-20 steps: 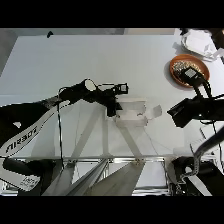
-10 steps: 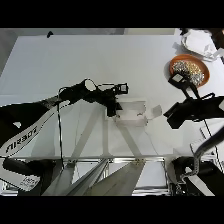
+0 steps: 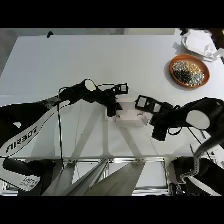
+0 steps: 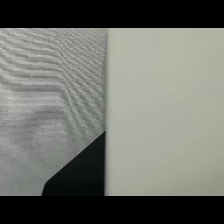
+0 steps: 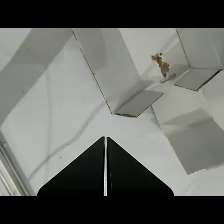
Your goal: Fold the box and place the chain.
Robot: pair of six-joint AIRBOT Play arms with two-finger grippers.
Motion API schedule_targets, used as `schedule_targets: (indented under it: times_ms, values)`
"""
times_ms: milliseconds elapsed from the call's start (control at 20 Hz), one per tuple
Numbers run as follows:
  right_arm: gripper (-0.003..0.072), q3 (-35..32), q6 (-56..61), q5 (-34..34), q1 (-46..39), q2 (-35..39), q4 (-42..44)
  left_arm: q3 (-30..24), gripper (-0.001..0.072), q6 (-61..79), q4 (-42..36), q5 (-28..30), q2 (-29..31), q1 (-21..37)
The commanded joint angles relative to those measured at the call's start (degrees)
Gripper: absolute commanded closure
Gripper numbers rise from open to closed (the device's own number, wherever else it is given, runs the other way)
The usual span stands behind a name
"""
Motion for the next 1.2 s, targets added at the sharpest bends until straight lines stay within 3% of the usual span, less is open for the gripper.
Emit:
schedule_targets:
  times_ms: [0, 350, 400, 600, 650, 900, 1150]
  values:
    - [0.0673, -0.3, 1.5, -0.9, 5.1, -2.2, -4.3, 0.0, 0.0697, 0.0, 0.0, -0.1, 0.0, 0.0]
    - [0.0648, -8.0, -0.9, -9.2, 5.0, 5.3, -4.3, 0.0, 0.0697, 0.0, 0.0, -0.1, 0.0, 0.0]
    - [0.0551, -8.8, -1.4, -9.1, 5.0, 5.7, -4.4, 0.0, 0.0697, 0.0, 0.0, -0.1, 0.0, 0.0]
    - [0.004, -13.0, -5.9, -12.2, 3.5, 6.7, -1.7, 0.0, 0.0697, 0.0, 0.0, -0.1, 0.0, 0.0]
    - [-0.0013, -14.9, -9.4, -14.6, 2.8, 7.3, -1.0, 0.0, 0.0697, 0.0, 0.0, -0.1, 0.0, 0.0]
    - [-0.0016, -24.2, -20.3, -31.3, 1.4, 8.7, 1.8, 0.0, 0.0697, 0.0, 0.0, -0.1, 0.0, 0.0]
    - [-0.0013, -25.2, -20.1, -41.0, 1.4, 6.6, 1.7, 0.0, 0.0697, 0.0, 0.0, -0.1, 0.0, 0.0]
